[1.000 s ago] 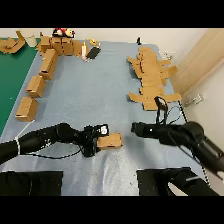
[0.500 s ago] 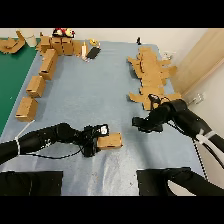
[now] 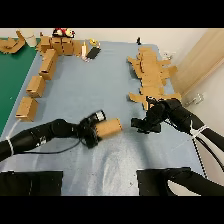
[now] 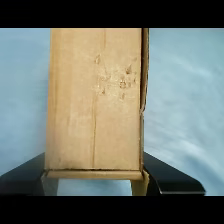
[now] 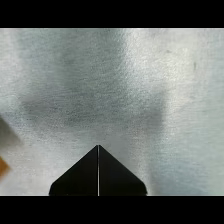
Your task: Fold the box.
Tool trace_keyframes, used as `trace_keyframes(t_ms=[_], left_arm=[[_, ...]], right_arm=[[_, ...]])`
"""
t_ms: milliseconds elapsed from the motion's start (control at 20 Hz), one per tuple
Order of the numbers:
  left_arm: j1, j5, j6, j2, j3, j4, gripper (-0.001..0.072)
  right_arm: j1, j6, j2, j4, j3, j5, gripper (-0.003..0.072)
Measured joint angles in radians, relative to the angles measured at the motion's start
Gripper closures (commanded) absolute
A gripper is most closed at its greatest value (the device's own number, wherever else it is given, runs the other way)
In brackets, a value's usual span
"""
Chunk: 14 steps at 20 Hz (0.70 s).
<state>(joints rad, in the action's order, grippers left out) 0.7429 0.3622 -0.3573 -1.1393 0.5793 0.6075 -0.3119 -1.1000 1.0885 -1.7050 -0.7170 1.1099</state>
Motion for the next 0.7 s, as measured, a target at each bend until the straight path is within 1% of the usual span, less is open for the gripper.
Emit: trace_keyframes(t_ms=[150, 250, 350, 450, 550, 700], left_arm=[[-0.127, -0.031, -0.095, 0.005, 0.033, 0.001, 0.0261], [-0.239, -0.040, -0.132, -0.001, 0.069, 0.001, 0.0261], [-0.360, -0.032, -0.165, -0.027, 0.125, 0.002, 0.0261], [-0.461, -0.009, -0.187, -0.072, 0.195, 0.002, 0.0261], [-0.549, 0.019, -0.208, -0.138, 0.286, 0.002, 0.0261], [-0.636, 0.060, -0.262, -0.265, 0.437, 0.002, 0.0261]], right_arm=[[0.000, 0.000, 0.002, 0.000, 0.000, -0.005, 0.0684], [0.000, 0.000, 0.002, 0.000, 0.000, -0.008, 0.0684], [0.000, 0.000, 0.002, 0.000, 0.000, -0.010, 0.0684], [0.000, 0.000, 0.002, 0.000, 0.000, -0.015, 0.0684], [0.000, 0.000, 0.002, 0.000, 0.000, -0.023, 0.0684], [0.000, 0.000, 0.002, 0.000, 0.000, -0.036, 0.0684]])
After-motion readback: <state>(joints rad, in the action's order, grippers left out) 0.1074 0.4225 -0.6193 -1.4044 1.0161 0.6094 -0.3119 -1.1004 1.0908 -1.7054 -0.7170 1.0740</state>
